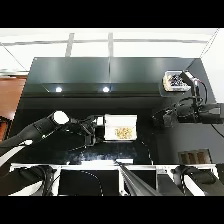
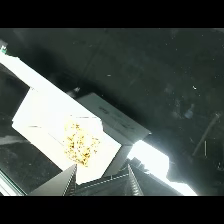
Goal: Fold the box and place the chain.
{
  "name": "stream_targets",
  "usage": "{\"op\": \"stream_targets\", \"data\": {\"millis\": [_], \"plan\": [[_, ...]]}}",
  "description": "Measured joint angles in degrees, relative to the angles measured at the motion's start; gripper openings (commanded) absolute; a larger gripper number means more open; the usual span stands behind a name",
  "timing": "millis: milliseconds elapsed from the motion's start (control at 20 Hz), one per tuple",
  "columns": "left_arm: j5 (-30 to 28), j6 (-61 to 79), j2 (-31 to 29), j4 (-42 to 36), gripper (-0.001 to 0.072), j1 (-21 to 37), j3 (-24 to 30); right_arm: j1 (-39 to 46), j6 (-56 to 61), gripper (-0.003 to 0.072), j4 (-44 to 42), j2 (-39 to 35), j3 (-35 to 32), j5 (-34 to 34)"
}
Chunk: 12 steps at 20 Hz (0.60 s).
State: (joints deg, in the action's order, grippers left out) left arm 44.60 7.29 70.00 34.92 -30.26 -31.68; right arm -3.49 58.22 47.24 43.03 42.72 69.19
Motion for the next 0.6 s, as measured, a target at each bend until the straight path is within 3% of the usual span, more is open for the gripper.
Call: {"op": "stream_targets", "data": {"millis": [600], "plan": [[-0.7, -0.2, 0.5, -2.4, 0.0707, -0.1, -0.1, 0.0, 0.0, 0.0385, 0.0, 0.0, 0.0, 0.0]]}}
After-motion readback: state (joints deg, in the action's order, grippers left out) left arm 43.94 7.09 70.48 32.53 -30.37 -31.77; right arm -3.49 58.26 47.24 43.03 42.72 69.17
